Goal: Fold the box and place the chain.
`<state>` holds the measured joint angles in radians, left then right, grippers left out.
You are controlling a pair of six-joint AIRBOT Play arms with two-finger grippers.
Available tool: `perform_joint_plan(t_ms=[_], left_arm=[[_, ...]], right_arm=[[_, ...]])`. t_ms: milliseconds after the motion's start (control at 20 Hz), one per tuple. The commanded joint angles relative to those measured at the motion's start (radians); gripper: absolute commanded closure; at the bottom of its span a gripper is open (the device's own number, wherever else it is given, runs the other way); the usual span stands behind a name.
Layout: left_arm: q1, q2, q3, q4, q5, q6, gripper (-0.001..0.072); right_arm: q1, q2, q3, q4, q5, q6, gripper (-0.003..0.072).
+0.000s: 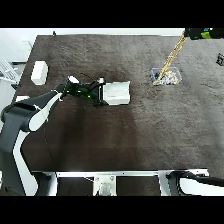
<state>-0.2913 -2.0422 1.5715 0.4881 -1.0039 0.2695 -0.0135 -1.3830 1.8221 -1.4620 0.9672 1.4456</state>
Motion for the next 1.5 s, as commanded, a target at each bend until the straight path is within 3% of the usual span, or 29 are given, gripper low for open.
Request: perform_joint_plan(t_ms=[0,550,1450], left_arm=[[0.001,0.000,0.000,0.000,0.000,0.000,0.0183],[0.001,0.000,0.000,0.000,0.000,0.000,0.0182],[0.001,0.000,0.000,0.000,0.000,0.000,0.0182]], right_arm=[[0.032,0.059,0.001,-0.010,-0.032,-0.019,0.0682],[0.143,0.151,0.001,-0.005,-0.032,-0.062,0.0681],[0.345,0.153,0.001,-0.005,-0.031,-0.078,0.0681]])
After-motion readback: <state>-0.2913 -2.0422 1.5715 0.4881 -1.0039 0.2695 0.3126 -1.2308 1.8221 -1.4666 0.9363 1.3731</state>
